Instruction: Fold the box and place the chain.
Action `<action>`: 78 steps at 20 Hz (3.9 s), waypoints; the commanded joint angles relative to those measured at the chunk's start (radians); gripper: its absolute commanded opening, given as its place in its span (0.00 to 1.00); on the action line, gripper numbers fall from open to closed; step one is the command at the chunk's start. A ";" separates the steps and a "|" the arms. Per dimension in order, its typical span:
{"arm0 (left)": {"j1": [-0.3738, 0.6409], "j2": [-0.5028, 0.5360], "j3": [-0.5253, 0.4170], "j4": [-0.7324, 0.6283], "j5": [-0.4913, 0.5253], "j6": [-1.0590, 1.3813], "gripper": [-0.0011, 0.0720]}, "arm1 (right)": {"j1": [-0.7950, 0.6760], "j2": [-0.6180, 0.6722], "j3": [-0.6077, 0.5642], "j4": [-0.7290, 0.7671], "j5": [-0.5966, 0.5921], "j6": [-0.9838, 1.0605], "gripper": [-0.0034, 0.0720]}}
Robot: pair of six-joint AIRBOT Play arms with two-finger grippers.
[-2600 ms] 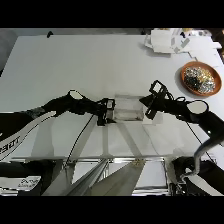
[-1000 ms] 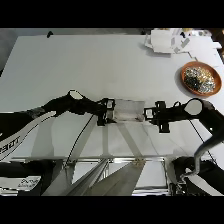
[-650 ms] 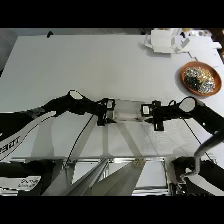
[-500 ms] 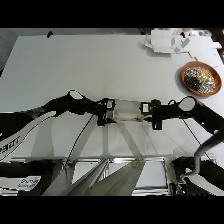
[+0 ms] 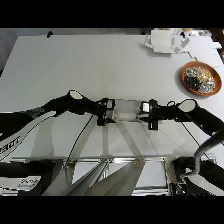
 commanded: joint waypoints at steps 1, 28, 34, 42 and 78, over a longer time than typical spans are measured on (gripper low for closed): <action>0.000 0.000 0.000 -0.001 -0.002 0.000 0.36 | 0.001 -0.002 -0.006 0.064 -0.023 -0.036 0.45; 0.000 0.000 0.000 -0.001 -0.002 0.000 0.36 | -0.440 0.204 -0.006 -0.341 0.110 1.454 0.07; 0.000 0.000 0.000 -0.001 -0.002 0.000 0.36 | -0.439 0.051 -0.006 -0.263 0.179 1.490 0.07; 0.000 0.000 0.000 -0.001 -0.002 0.000 0.36 | -0.275 -0.058 -0.006 -0.127 0.203 1.423 0.07; 0.000 0.000 0.000 -0.001 -0.002 0.000 0.36 | 0.171 -0.018 0.196 -0.540 0.073 2.134 0.68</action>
